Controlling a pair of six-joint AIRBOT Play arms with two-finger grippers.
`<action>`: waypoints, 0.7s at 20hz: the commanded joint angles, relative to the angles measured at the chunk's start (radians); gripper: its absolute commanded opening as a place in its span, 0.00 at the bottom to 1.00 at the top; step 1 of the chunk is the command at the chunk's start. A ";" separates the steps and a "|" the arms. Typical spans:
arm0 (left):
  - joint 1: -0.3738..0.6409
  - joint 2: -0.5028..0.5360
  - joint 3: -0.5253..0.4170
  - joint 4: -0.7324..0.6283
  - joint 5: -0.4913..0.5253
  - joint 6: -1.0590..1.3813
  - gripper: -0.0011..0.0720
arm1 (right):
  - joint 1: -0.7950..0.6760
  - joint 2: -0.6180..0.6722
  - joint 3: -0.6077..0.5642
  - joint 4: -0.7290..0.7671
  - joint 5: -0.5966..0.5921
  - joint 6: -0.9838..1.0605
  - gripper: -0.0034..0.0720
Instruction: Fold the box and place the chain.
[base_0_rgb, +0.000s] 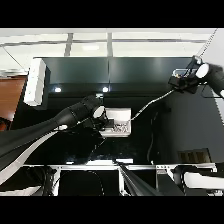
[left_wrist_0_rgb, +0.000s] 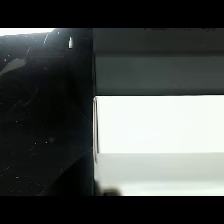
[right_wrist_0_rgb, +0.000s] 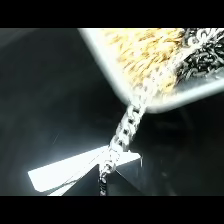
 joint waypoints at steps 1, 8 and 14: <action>0.000 0.001 0.000 0.000 0.000 0.000 0.05 | 0.050 0.235 -0.009 0.004 0.236 -0.190 0.06; 0.000 0.001 0.000 0.000 0.000 0.000 0.05 | 0.172 0.694 -0.010 0.145 0.287 -0.182 0.06; 0.000 0.001 0.000 0.000 0.000 0.000 0.05 | 0.234 0.756 -0.006 0.496 0.297 -0.222 0.06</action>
